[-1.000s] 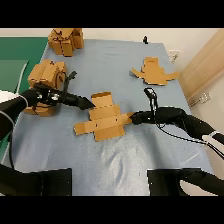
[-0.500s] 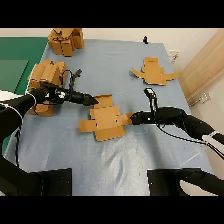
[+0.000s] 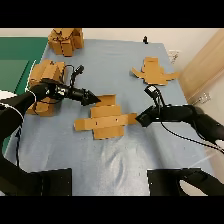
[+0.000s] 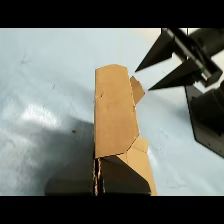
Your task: Fold the box.
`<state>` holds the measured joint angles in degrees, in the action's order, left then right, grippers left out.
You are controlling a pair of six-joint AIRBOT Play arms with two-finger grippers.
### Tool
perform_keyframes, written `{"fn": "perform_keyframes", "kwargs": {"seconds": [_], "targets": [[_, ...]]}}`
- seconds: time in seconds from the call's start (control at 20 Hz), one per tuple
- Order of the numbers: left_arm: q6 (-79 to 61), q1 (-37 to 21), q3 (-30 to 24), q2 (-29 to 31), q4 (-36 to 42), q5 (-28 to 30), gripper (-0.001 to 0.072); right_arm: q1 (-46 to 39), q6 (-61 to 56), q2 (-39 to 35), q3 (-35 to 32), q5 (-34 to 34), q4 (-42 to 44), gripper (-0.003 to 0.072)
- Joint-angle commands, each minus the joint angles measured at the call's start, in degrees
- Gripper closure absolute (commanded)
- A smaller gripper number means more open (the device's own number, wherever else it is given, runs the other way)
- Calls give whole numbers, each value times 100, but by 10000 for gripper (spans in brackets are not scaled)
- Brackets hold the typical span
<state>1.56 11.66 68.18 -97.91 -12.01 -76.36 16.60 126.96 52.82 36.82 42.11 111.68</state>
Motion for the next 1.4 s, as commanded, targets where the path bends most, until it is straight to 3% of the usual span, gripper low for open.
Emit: {"fn": "perform_keyframes", "kwargs": {"seconds": [0.0, 0.1, 0.25, 0.45, 0.6, 0.95, 1.15, 1.35], "targets": [[-822, 2, 240, -2, 26, -299, 697, 619, 793, -686, 201, 1067, -1027, 225], [-844, 2, 247, -4, 2, -317, 697, 1563, 883, -649, 133, 1143, -1049, 230], [-850, 4, 245, -7, -13, -304, 695, 2850, 321, -214, -116, 116, -1696, 230], [-992, 48, 236, -7, -682, -20, 694, 3646, -11, 951, -122, -514, -2175, 230], [-1012, 48, 234, -68, -691, -11, 694, 3842, -184, 1405, 2, -1110, -2214, 231], [-970, 35, 234, -197, -673, -216, 694, 3838, -273, 1628, 168, -1427, -2249, 231], [-966, 24, 234, -197, -671, -549, 694, 3810, -1563, 1626, 249, -1598, -3558, 231], [-938, -70, 234, -195, -693, -1388, 694, 3766, -2863, 1473, 433, -1410, -4708, 229]]}}
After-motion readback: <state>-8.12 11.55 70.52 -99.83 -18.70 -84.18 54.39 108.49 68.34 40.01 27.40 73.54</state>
